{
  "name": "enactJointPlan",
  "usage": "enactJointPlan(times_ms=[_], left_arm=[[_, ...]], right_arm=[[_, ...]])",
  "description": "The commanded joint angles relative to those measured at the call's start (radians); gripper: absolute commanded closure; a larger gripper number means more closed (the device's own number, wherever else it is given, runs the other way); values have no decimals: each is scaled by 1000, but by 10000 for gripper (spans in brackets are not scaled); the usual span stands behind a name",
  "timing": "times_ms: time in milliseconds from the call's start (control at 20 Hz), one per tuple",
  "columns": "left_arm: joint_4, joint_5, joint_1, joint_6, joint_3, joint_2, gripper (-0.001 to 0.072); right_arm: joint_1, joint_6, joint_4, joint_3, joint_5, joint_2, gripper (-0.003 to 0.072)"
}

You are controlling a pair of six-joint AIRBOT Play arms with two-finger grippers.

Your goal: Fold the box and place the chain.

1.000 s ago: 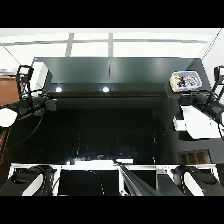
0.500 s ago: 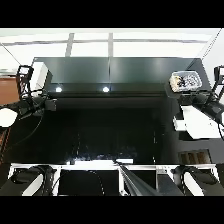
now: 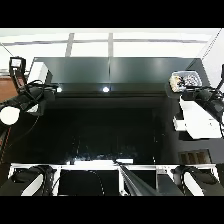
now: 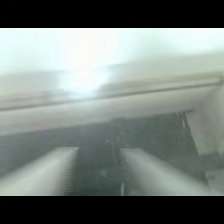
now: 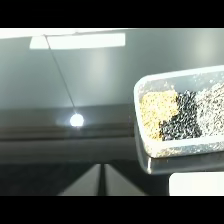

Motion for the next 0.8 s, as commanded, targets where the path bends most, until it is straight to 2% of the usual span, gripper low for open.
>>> enactJointPlan(times_ms=[0,150,250,300,450,550,650,750], left_arm=[[0,80,-26,1,4,-55,-6],[0,3,-48,-24,7,-75,-6],[2,-82,-45,-72,6,-76,-6],[0,-120,-44,-86,6,-76,-6],[1,-214,-44,-163,6,-78,-4],[0,-240,-44,-164,6,-91,-4],[-18,-255,-44,-164,6,-103,-4],[-66,-257,-44,-164,6,-116,-4]], right_arm=[[0,-5,5,-1,-42,-25,-24],[-31,34,-18,6,-23,-74,-23],[-161,136,-87,81,-3,-137,-20],[-261,177,-142,156,47,-189,-21],[-577,328,-304,433,298,-396,-20],[-763,444,-346,591,507,-531,-20],[-884,435,-349,684,679,-642,-20],[-941,295,-331,734,820,-748,-20]])
